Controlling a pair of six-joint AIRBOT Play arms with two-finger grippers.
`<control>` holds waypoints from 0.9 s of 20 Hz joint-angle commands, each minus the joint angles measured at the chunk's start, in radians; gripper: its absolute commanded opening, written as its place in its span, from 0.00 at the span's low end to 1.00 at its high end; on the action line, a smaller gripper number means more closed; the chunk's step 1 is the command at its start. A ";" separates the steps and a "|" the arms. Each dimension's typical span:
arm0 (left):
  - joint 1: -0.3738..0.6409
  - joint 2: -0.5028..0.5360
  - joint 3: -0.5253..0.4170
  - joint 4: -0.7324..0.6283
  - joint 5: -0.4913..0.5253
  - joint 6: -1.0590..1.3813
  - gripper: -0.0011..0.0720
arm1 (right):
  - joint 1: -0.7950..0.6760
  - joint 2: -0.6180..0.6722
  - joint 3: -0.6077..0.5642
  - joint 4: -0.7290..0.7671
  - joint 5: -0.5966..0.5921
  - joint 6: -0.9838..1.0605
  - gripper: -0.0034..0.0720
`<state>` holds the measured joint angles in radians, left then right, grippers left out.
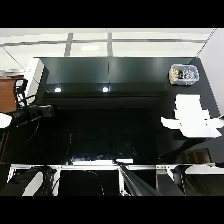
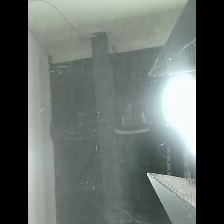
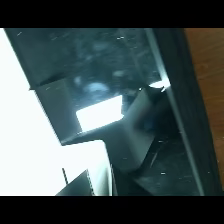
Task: Fold the box and place the chain.
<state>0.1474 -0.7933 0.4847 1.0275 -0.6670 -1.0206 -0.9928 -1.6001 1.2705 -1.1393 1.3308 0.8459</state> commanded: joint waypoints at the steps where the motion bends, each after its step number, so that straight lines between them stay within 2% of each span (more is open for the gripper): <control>1: 0.000 -0.001 0.000 0.000 -0.018 -0.001 0.97 | 0.045 0.018 0.003 0.005 0.087 -0.019 0.07; 4: 0.000 -0.001 0.000 0.000 -0.023 -0.001 0.97 | 0.095 0.084 -0.019 0.074 0.138 -0.012 0.07; 6: 0.000 -0.001 0.000 0.000 -0.020 0.000 0.97 | 0.137 0.171 -0.093 0.183 0.116 -0.014 0.07; 8: 0.000 -0.002 0.000 0.000 -0.020 -0.001 0.97 | 0.194 0.278 -0.219 0.348 0.051 -0.010 0.07; 10: 0.000 -0.002 -0.003 -0.033 -0.027 -0.002 0.97 | 0.280 0.397 -0.379 0.522 -0.048 -0.034 0.07; 14: -0.008 -0.024 -0.006 -0.277 -0.050 0.012 0.97 | 0.555 0.613 -0.742 0.856 -0.324 -0.178 0.07; 16: -0.042 -0.068 0.010 -0.415 -0.070 0.103 0.97 | 0.721 0.661 -0.870 0.970 -0.436 -0.245 0.07; 18: -0.111 -0.160 0.062 -0.445 -0.135 0.135 0.97 | 0.880 0.665 -0.939 1.019 -0.527 -0.251 0.07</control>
<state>0.0956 -0.8722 0.5056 0.7143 -0.7319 -0.9520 -0.3183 -0.9916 0.4801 -0.2943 0.9852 0.6567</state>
